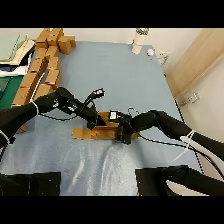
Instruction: Fold the box.
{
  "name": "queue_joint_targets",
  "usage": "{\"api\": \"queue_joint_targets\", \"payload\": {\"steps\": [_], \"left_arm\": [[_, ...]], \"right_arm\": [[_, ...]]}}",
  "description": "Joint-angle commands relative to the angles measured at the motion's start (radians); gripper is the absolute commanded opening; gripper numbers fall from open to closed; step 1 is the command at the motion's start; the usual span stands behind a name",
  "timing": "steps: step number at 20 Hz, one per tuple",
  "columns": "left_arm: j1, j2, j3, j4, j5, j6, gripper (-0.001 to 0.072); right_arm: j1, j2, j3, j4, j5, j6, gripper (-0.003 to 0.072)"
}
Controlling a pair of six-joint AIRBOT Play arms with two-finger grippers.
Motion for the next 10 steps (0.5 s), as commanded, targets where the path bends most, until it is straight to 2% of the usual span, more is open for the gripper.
{"api": "queue_joint_targets", "payload": {"steps": [1, 10], "left_arm": [[0.000, 0.000, 0.000, 0.000, 0.002, 0.000, 0.0012], [0.000, 0.000, 0.000, 0.000, 0.002, 0.000, 0.0012]], "right_arm": [[-0.043, -0.028, 0.005, 0.079, -0.074, -0.108, 0.0707], [-0.043, -0.023, 0.005, 0.053, -0.041, -0.113, 0.0703]]}}
